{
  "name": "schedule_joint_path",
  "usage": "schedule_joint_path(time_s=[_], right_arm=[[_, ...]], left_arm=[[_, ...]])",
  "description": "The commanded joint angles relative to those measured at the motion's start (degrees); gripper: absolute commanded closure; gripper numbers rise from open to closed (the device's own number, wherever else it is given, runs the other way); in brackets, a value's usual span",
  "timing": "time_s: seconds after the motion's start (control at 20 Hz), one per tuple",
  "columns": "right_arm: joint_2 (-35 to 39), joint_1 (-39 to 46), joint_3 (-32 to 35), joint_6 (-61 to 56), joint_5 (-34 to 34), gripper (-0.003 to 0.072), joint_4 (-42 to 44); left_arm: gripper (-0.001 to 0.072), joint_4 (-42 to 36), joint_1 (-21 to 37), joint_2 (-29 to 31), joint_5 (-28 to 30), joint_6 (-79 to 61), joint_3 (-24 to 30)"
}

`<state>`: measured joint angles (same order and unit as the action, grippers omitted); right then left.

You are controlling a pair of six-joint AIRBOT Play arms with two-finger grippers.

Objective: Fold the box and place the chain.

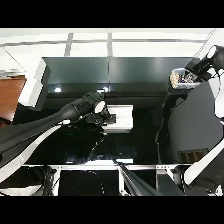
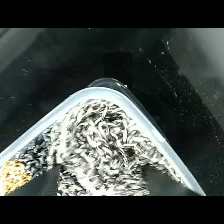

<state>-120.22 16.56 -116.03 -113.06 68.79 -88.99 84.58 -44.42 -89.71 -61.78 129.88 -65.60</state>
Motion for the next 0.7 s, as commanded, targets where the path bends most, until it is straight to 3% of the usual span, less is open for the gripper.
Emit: schedule_joint_path(time_s=[0.0, 0.05, 0.1, 0.3, 0.65], right_arm=[[-1.29, 0.15, -0.22, 0.17, 1.95, 0.0305, 0.70], [-1.27, 0.17, -0.22, 0.68, 2.84, 0.0424, 0.66], [-1.16, 0.20, -0.26, 2.16, 4.39, 0.0656, 0.68], [4.11, 0.28, -0.26, 8.17, 4.37, 0.0672, 0.50], [25.05, 0.39, -0.26, 21.24, 7.52, 0.0672, 2.69]], left_arm=[[0.0683, -0.02, 0.02, 0.00, -0.02, -0.02, -0.02], [0.0683, -0.02, 0.02, 0.00, -0.07, -0.02, -0.02], [0.0682, 0.00, 0.02, 0.00, -0.04, -0.02, -0.02], [0.0683, 0.00, 0.02, 0.00, 0.00, -0.02, -0.02], [0.0683, 0.00, 0.02, 0.00, 0.00, -0.02, -0.02]])
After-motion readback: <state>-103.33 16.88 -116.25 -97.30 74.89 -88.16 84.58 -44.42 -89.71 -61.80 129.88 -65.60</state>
